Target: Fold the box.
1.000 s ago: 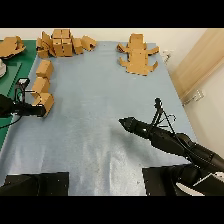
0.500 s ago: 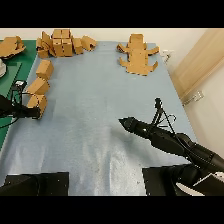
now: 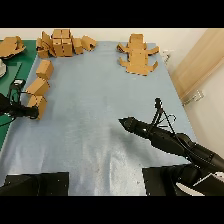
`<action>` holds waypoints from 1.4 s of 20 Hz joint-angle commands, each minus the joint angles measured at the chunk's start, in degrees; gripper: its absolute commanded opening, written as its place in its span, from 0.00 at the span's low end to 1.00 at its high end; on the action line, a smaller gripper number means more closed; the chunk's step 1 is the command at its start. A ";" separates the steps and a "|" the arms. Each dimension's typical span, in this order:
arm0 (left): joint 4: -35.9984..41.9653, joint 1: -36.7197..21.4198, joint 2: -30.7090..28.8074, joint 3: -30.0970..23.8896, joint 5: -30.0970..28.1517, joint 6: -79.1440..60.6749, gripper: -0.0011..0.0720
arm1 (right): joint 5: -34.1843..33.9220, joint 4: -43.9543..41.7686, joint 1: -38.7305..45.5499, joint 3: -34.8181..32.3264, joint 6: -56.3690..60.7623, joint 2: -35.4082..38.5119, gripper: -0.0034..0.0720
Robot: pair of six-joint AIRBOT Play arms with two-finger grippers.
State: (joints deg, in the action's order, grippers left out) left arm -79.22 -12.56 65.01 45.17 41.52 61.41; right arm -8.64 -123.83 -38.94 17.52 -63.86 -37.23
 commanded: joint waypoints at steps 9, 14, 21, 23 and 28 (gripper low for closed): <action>17.62 14.97 -9.27 10.91 14.27 -0.52 0.03 | -12.90 12.72 0.04 12.55 -0.28 -6.82 0.05; 17.55 30.67 -5.70 11.17 14.23 7.50 0.03 | -33.33 21.03 0.04 30.47 -1.44 -23.89 0.05; 21.42 36.68 -0.44 11.30 12.92 8.81 0.03 | -36.81 20.96 0.04 39.91 -6.10 -35.67 0.05; 21.57 36.79 -0.35 11.30 12.90 8.79 0.03 | -37.20 20.94 0.00 39.91 -6.08 -35.56 0.05; 21.57 36.79 -0.35 11.30 12.92 8.79 0.03 | -37.33 21.00 0.02 39.91 -6.08 -35.56 0.05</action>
State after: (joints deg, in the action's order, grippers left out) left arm -58.00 24.01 64.51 56.42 54.52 70.13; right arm -45.52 -102.98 -38.89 57.06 -69.71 -72.38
